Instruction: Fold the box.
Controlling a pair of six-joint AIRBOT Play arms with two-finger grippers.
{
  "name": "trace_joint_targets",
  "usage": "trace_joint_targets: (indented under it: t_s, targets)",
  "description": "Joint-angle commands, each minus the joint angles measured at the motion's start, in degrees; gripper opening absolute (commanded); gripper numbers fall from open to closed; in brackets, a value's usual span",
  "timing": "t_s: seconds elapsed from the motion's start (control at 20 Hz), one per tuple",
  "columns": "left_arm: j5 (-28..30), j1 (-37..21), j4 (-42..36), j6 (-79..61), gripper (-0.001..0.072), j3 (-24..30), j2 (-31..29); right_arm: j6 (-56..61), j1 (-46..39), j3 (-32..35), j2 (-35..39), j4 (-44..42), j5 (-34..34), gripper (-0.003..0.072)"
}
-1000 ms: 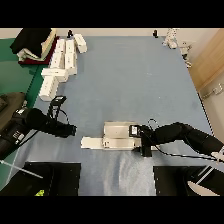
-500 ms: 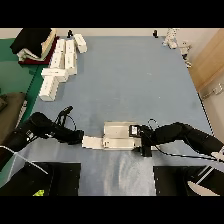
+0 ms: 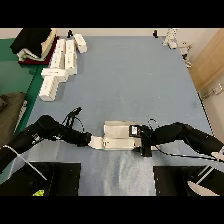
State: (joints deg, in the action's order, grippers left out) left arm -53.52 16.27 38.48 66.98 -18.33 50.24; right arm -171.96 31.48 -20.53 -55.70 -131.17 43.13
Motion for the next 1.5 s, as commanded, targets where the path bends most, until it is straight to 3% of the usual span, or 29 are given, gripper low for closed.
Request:
trace_joint_targets:
  t_s: [0.0, 0.25, 0.45, 0.5, 0.55, 0.6, 0.9, 1.05, 1.1, 1.15, 1.25, 1.45]
  targets:
    - [0.79, 1.14, -0.02, 0.09, 0.0017, -0.07, 0.04, 0.00, 0.04, 0.02, 0.04, 0.00, 0.00, 0.0505]
    - [-2.62, 1.16, -7.76, -3.08, 0.0020, -0.92, 0.04, 0.00, 0.04, 0.02, 0.04, 0.00, 0.00, 0.0505]
    - [-2.99, 1.16, -8.72, -3.04, 0.0021, -1.57, 0.04, 0.00, 0.04, 0.02, 0.04, 0.00, 0.00, 0.0505]
    - [-3.04, 1.16, -8.74, -3.06, 0.0073, -1.55, 0.04, 0.00, 0.04, 0.02, 0.04, 0.00, 0.00, 0.0505]
    - [-3.02, 1.16, -8.76, -3.04, 0.0380, -1.57, 0.04, 0.02, 0.02, 0.02, 0.04, 0.00, 0.00, 0.0505]
    - [-2.67, 1.16, -8.74, -2.93, 0.0515, -1.55, 0.04, 0.02, 0.04, 0.02, 0.04, 0.00, 0.02, 0.0504]
    - [-1.09, 1.16, -8.96, -3.10, 0.0517, -1.55, 0.04, 0.02, 0.04, 0.02, 0.04, 0.00, 0.00, 0.0505]
    - [-1.11, 1.44, -13.97, -3.13, 0.0514, -1.64, 0.02, 0.02, 0.04, 0.02, 0.04, 0.00, 0.00, 0.0505]
    - [-1.07, 2.14, -13.84, -2.99, 0.0464, -2.08, 0.04, 0.02, 0.04, 0.02, 0.04, 0.00, 0.00, 0.0505]
    - [-0.61, 3.67, -12.63, -1.90, 0.0415, -2.82, 0.04, 0.02, 0.04, 0.02, 0.04, 0.00, 0.02, 0.0505]
    - [2.14, 8.39, -7.63, 4.24, 0.0415, -4.85, 0.04, 0.02, 0.04, 0.02, 0.04, 0.00, 0.00, 0.0505]
    - [7.34, 19.30, 11.10, 25.29, 0.0415, -10.14, 0.07, 0.02, 0.04, 0.02, 0.04, 0.00, 0.00, 0.0505]
